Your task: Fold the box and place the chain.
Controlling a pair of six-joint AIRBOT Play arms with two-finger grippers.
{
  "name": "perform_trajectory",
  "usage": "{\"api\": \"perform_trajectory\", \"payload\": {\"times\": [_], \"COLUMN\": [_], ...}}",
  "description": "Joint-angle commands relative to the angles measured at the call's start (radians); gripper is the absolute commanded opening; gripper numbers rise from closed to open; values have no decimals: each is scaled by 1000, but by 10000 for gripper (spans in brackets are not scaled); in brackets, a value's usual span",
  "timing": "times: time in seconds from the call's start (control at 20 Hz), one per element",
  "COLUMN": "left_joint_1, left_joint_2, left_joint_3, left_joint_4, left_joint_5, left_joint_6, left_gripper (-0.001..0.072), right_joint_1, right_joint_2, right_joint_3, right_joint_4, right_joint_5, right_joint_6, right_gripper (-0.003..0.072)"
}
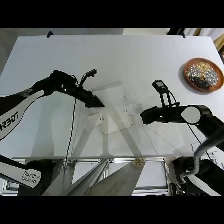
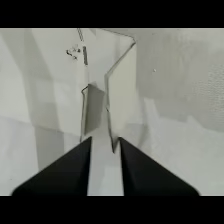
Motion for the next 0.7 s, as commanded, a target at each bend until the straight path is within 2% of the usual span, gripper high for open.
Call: {"api": "perform_trajectory", "payload": {"times": [0.0,0.35,0.5,0.65], "left_joint_1": [-24,-115,-166,-217], "left_joint_2": [48,280,369,415], "left_joint_3": [1,1,0,-14], "left_joint_4": [24,158,163,233], "left_joint_5": [-1,-14,-14,27], "left_joint_6": [88,87,43,1], "left_gripper": [6,4,2,-1], "right_joint_1": [1,1,1,1], "right_joint_2": [31,212,314,372], "right_joint_3": [5,166,169,168], "right_joint_4": [16,-60,-59,-84], "right_joint_5": [44,341,455,579], "right_joint_6": [0,0,0,0], "right_gripper": [296,297,296,296]}}
